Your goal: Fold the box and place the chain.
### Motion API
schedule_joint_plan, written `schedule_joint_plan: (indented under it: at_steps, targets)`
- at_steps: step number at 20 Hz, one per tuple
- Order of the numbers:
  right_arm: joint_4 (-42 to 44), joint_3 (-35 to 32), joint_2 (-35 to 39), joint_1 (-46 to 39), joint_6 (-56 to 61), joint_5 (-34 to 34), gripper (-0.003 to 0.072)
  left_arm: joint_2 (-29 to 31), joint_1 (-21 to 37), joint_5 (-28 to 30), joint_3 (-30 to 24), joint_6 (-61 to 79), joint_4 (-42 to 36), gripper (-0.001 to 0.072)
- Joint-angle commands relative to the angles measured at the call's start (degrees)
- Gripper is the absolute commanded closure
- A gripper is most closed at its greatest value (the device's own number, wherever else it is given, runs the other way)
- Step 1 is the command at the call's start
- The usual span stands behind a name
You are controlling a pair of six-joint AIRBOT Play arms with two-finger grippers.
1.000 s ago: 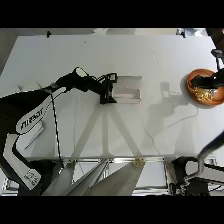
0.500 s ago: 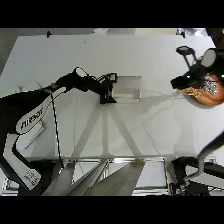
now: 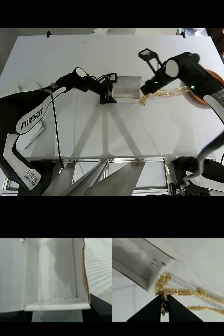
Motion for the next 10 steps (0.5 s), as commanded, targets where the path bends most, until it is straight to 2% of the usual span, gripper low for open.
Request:
schedule_joint_plan:
  at_steps: [1,5,10]
  targets:
    - [0.9,0.0,-0.1,6.1,3.5,-8.9,0.0674,0.0,0.0,0.0,0.0,0.0,0.0,0.0272]
    - [4.0,0.0,-2.3,8.7,3.4,-15.5,0.0674,0.0,0.0,0.0,0.0,0.0,0.0,0.0272]
    - [3.6,0.0,-9.4,8.6,3.5,-13.9,0.0671,0.0,0.0,0.0,0.0,0.0,0.0,0.0272]
